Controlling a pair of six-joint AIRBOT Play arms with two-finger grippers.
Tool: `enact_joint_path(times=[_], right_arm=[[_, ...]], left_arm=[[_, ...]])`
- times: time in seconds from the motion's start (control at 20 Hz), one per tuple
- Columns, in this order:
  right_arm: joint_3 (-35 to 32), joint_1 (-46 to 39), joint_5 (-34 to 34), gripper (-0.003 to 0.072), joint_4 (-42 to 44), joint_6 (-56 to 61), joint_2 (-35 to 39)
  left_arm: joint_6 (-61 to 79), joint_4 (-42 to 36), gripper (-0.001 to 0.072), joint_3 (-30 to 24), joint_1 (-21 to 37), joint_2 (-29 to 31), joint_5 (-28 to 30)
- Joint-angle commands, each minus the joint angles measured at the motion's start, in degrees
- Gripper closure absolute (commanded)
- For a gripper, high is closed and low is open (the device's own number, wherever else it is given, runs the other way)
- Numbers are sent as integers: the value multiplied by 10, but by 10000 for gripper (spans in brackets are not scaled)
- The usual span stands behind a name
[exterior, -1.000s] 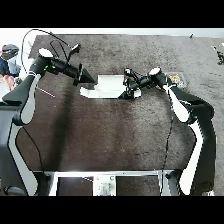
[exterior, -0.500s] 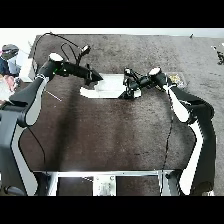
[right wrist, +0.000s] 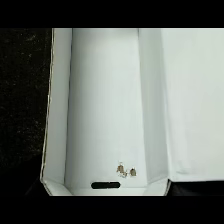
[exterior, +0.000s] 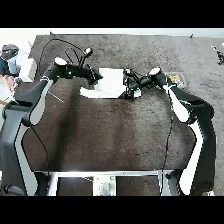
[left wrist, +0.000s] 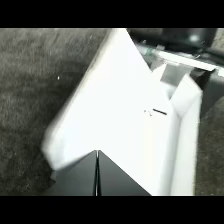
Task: Fold the box and place the chain.
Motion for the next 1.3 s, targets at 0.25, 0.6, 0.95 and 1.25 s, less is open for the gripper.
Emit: enact_joint_path(times=[0.25,0.6,0.95,1.25], right_arm=[[0,0,0,222,0,0,0],[0,0,0,222,0,0,0],[0,0,0,222,0,0,0],[0,0,0,221,0,0,0]], left_arm=[[0,9,699,-5,0,-19,11],[0,22,699,-11,0,-18,11],[40,16,699,-9,8,37,43],[39,40,699,16,45,82,-115]])
